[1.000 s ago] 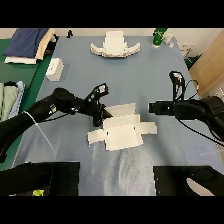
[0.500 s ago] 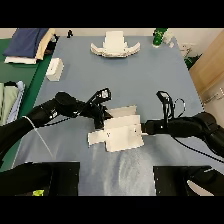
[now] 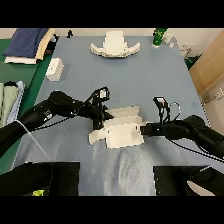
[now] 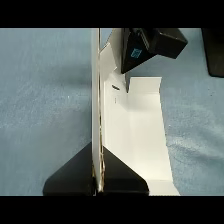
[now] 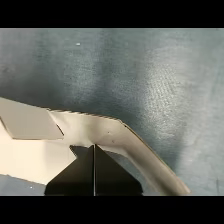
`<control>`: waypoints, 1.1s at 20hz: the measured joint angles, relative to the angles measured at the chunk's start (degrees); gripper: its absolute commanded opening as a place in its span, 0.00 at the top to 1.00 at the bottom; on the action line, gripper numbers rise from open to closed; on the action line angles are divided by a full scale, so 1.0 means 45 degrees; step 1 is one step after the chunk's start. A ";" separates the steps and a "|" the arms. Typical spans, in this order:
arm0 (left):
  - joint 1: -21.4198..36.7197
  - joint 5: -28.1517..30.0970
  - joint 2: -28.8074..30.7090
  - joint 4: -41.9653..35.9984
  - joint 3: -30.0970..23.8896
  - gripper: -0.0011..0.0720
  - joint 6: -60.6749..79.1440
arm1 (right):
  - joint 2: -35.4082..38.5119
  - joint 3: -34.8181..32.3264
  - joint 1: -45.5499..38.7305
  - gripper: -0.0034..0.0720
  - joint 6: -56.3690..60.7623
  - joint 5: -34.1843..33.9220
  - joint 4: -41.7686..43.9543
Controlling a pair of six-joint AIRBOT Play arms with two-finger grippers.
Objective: Fold the box.
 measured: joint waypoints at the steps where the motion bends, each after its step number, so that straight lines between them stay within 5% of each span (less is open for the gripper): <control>1: -0.0049 0.0316 0.0010 -0.0024 -0.0136 0.97 0.0151 | 0.0039 0.0024 0.0005 0.95 0.0039 0.0034 0.0019; 7: -0.0563 0.1778 -0.0306 -0.0641 -0.0952 0.97 0.1656 | 0.0918 0.0180 0.0005 0.95 0.0078 0.0112 0.0311; 15: -0.0695 0.1953 -0.0738 -0.1996 -0.1146 0.97 0.3978 | 0.1919 0.0204 0.0005 0.95 0.0155 0.0097 0.0291; 22: -0.0709 0.2113 0.1112 -0.1496 -0.1132 0.98 0.5042 | 0.2205 0.0248 0.0010 0.95 0.2191 0.0117 -0.1316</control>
